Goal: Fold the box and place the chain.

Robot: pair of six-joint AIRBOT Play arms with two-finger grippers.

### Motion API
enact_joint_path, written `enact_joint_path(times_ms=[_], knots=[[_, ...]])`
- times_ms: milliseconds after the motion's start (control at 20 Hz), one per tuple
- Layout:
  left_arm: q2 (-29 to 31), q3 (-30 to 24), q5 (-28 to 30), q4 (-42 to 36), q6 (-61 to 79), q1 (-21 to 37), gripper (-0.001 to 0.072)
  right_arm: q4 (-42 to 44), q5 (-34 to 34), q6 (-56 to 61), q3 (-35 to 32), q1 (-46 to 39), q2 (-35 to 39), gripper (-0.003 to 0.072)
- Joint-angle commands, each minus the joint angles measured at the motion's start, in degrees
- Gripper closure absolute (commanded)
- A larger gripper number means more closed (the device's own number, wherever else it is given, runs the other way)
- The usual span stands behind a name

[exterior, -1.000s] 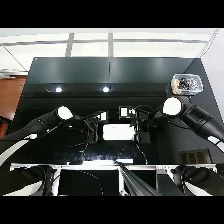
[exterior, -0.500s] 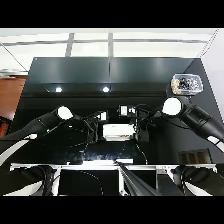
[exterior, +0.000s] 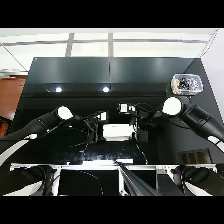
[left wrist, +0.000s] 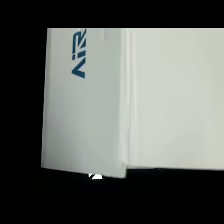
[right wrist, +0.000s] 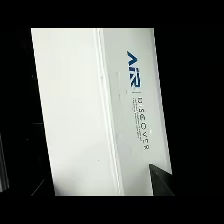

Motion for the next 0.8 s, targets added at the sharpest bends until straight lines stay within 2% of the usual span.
enact_joint_path(times_ms=[0, 150, 350, 750], knots=[[-0.04, 0.0, 0.02, 0.0, 0.0, -0.04, 0.0342, 0.24, 1.42, 5.7, 2.01, 0.02, 0.07, -0.0013], [-0.04, 0.0, -0.2, -0.02, 0.0, -0.04, 0.0342, 0.26, 1.27, 5.66, 2.29, 0.02, 0.04, -0.0013], [-0.04, 0.0, -0.17, -0.02, 0.0, -0.04, 0.0342, 2.36, 6.36, 5.84, 2.29, 0.02, 0.04, -0.0013], [-0.04, 0.0, -0.2, -0.02, 0.0, -0.04, 0.0342, 2.89, 3.8, 5.9, 2.29, 0.02, 0.04, -0.0012]])
